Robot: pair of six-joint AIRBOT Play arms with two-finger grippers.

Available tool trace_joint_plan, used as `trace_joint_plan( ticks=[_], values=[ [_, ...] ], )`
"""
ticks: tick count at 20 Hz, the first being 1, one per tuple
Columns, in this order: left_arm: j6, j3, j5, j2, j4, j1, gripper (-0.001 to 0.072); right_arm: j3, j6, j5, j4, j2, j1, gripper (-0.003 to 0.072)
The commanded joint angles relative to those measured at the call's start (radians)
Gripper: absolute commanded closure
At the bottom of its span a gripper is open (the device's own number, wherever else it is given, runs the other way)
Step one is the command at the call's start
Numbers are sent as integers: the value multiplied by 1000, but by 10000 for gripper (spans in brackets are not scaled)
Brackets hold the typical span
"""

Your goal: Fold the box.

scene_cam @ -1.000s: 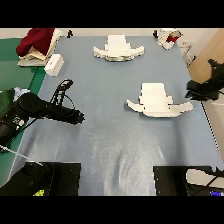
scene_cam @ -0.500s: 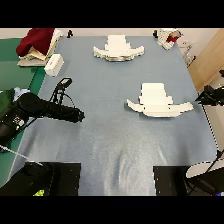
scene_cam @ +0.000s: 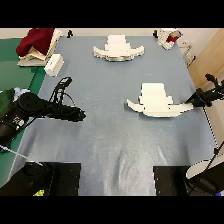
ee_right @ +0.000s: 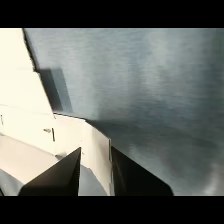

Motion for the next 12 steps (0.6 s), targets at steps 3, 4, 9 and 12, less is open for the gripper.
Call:
trace_joint_plan(
  ticks=[3, 4, 9, 12],
  values=[
    [0, 0, -2, 1, -3, 0, 695, 2, -19, -58, 26, -6, 48, 471],
    [0, 0, -4, 1, -3, 0, 695, 2, -18, -71, 24, -6, 53, 471],
    [0, 0, -3, 1, -3, 0, 694, -1, -6, -104, 21, -4, 57, 471],
    [0, 0, -2, 1, -4, 0, 695, -1, 4, -107, 25, -4, 69, 667]
  ],
)
